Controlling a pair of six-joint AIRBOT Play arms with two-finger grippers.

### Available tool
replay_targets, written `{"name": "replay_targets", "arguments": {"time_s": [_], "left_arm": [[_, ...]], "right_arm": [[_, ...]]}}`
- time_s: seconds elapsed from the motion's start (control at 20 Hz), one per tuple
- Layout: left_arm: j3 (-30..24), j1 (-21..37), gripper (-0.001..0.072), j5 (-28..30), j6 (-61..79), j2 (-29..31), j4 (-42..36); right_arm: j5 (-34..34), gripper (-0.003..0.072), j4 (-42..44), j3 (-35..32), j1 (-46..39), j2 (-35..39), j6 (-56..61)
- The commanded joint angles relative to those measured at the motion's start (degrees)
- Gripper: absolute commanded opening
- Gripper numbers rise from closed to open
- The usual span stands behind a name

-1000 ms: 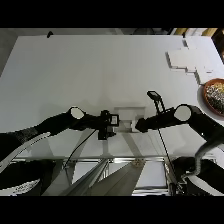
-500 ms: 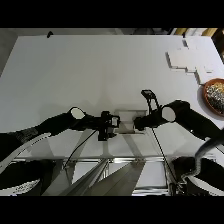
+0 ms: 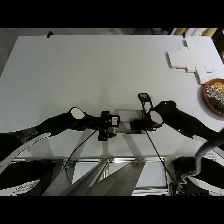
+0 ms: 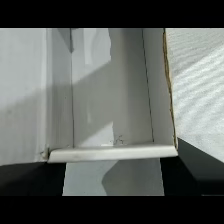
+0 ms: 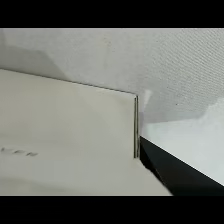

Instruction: Fold the box and place the chain.

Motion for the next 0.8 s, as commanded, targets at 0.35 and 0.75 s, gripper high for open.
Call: {"name": "replay_targets", "arguments": {"time_s": [0.35,0.75], "left_arm": [[0.0,0.0,0.0389,0.0,0.0,0.0,0.0],[0.0,0.0,0.0389,0.0,0.0,0.0,0.0]], "right_arm": [[0.3,0.0018,-1.9,0.2,0.9,-1.3,4.6],[0.9,0.0230,-5.2,0.2,0.9,-0.2,4.9]]}}
